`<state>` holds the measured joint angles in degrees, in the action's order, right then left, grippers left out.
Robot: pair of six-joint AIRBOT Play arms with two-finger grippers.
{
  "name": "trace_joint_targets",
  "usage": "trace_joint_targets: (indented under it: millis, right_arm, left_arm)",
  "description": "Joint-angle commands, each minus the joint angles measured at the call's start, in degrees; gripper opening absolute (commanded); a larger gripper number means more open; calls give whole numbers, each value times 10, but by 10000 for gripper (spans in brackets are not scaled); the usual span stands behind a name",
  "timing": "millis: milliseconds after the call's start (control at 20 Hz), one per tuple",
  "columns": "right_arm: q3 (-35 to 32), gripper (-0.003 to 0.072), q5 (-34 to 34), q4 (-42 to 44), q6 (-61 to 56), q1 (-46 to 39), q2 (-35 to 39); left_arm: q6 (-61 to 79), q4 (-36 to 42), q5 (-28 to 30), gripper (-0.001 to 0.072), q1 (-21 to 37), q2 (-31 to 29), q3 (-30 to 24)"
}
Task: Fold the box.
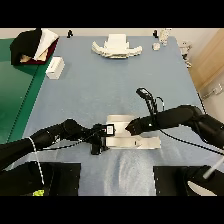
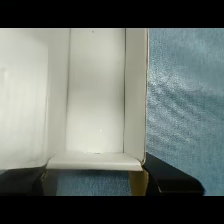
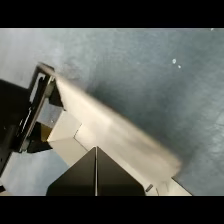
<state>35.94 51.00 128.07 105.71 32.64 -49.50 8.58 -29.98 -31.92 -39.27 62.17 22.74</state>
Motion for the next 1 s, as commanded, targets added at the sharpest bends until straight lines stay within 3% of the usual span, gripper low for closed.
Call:
trace_joint_targets:
  millis: [0, 100, 200, 250, 350, 600, 950]
  right_arm:
    - [-19, 1, 96, -10, 99, 0, 91]
    - [-44, 16, 134, -22, 120, 0, 133]
    - [-69, 370, 151, -72, 150, 0, 157]
    - [-80, 481, 150, -102, 179, 0, 162]
    - [-97, 588, 134, -169, 250, 0, 162]
    - [-129, 588, 66, -211, 374, -2, 155]
    - [-147, 583, -41, -177, 461, -1, 87]
  left_arm:
    - [0, 0, 0, 312, 0, 0, 0]
    - [0, 0, 0, 312, 0, 0, 0]
    - [0, 0, 0, 313, 0, 0, 0]
    - [0, 0, 0, 312, 0, 0, 0]
    - [0, 0, 0, 312, 0, 0, 0]
    - [0, 0, 0, 313, 0, 0, 0]
    - [0, 0, 0, 313, 0, 0, 0]
